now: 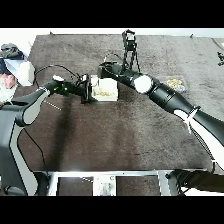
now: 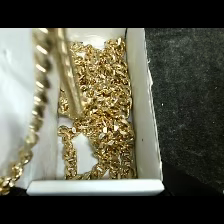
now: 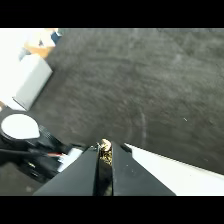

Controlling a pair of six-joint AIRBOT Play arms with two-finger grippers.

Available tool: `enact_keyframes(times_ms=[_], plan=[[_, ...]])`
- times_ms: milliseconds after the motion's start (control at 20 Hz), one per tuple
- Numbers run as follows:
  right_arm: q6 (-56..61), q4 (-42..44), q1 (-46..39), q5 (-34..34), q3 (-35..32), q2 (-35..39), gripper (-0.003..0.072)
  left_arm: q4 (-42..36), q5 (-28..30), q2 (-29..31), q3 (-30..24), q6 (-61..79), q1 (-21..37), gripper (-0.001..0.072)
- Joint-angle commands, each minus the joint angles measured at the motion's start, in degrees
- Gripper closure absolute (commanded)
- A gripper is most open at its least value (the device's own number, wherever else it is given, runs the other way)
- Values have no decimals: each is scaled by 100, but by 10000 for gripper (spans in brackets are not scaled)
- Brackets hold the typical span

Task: Fold the box and place the chain.

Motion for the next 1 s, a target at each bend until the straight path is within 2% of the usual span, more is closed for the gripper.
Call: enact_keyframes(times_ms=[0,400,700,950], plan=[[7,-122,-184,358,-33,-15,697,0,2,-2,0,0,4,361],[85,-205,-758,448,-31,68,697,2,2,-2,0,0,4,361],[17,-267,-726,442,-24,780,698,2,0,-2,0,0,4,361],[24,-422,-713,527,-26,649,698,0,2,-2,0,0,4,361]])
